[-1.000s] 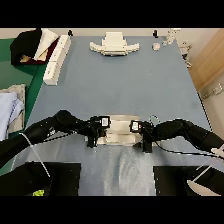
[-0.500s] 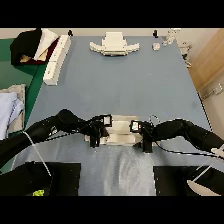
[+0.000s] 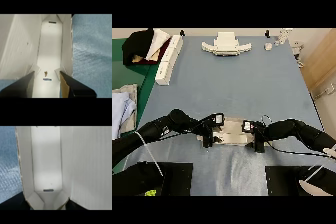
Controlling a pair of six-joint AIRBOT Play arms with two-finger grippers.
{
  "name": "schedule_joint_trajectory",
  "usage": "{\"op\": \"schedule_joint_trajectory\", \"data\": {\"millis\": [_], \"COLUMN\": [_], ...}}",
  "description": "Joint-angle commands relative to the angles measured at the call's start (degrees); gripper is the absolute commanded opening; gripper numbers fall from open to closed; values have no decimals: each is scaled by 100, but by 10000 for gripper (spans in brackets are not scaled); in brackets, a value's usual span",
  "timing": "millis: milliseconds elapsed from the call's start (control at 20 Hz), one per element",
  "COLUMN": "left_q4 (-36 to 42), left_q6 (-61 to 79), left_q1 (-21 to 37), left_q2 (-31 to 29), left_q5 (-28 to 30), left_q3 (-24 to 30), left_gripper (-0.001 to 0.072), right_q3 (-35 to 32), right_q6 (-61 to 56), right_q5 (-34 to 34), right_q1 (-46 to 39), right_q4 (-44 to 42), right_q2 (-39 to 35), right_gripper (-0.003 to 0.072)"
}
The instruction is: Fold the box.
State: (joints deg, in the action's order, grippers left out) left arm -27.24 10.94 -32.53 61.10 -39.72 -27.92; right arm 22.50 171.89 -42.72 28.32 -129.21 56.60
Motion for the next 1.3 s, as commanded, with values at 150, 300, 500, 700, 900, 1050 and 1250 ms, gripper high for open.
{"op": "schedule_joint_trajectory", "data": {"millis": [150,300,500,700,900,1050,1250], "left_q4": [-76,-1143,-2417,-3150,-3877,-3569,-2470], "left_q6": [-323,-1534,-4457,-6839,-9350,-9600,-9029], "left_q1": [2,13,157,719,1799,2411,2153], "left_q2": [-7,-236,-953,-1843,-2083,-1788,-1128], "left_q5": [15,35,-59,-562,-1368,-1873,-1513], "left_q3": [-4,-35,-42,-39,-31,101,413], "left_gripper": [359,17,17,17,17,17,17], "right_q3": [4,4,4,4,4,4,4], "right_q6": [4,4,4,4,4,4,4], "right_q5": [2,2,2,2,2,2,2], "right_q1": [2,2,2,2,2,2,2], "right_q4": [-2,-2,-2,-2,-2,-2,-2], "right_q2": [0,0,0,0,0,0,0], "right_gripper": [551,552,552,552,552,552,552]}}
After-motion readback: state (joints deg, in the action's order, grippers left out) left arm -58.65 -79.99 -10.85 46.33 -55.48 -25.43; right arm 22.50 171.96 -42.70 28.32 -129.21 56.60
